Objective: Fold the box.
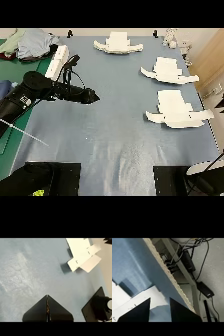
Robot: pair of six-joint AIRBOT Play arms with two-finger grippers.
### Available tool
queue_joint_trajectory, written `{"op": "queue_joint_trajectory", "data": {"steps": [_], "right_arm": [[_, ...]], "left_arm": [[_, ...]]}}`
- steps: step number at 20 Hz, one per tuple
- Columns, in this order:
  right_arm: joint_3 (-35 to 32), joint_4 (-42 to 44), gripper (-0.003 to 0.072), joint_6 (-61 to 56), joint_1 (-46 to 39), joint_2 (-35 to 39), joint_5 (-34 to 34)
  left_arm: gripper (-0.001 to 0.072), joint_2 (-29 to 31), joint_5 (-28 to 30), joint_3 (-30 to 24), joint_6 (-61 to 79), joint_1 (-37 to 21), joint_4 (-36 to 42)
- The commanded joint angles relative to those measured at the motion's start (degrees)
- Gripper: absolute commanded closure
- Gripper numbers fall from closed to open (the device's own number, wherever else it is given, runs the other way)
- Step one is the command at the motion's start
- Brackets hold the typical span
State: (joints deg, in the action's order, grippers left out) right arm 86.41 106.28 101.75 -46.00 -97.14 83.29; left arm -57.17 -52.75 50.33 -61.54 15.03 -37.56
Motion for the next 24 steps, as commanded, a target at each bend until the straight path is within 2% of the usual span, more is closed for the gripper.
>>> {"op": "queue_joint_trajectory", "data": {"steps": [1,3,6,7,8,11,12,13,17,20,24], "right_arm": [[3.67,5.20,0.0315,7.39,-3.98,-6.73,4.13],[4.00,10.58,0.0322,11.82,-3.87,-8.13,6.27],[4.11,11.96,0.0324,13.40,-3.15,-10.36,10.93],[4.04,12.96,0.0403,14.32,-2.84,-10.69,12.13],[4.04,14.08,0.0449,15.89,-2.29,-10.71,13.38],[4.04,14.82,0.0502,16.96,0.59,-10.73,15.87],[4.04,14.84,0.0656,16.98,1.99,-10.73,16.74],[4.04,15.15,0.0681,16.94,3.52,-10.69,17.42],[3.39,22.34,0.0685,14.29,11.32,-8.70,17.77],[-4.96,23.02,0.0686,11.10,18.88,-1.40,11.13],[-28.85,23.26,0.0686,5.90,27.98,15.47,-2.23]], "left_arm": [[0.0694,-0.02,0.28,-0.02,-0.02,0.00,2.12],[0.0694,-0.02,0.26,-0.02,-0.04,0.00,2.16],[0.0694,-0.02,0.26,0.00,-0.04,0.00,3.15],[0.0694,-0.02,0.20,-0.02,-0.04,0.00,3.13],[0.0694,-0.02,0.15,0.00,-0.04,0.00,3.15],[0.0694,-0.02,0.11,-0.02,-0.02,0.00,3.13],[0.0694,-0.02,0.15,0.00,0.00,0.00,3.13],[0.0693,0.00,0.42,0.00,0.00,0.00,3.17],[0.0694,-0.02,0.68,0.02,-0.17,0.00,4.20],[0.0694,-0.02,-1.73,0.02,-4.35,-0.50,3.67],[0.0694,0.00,-7.15,0.00,-4.48,-2.32,1.46]]}}
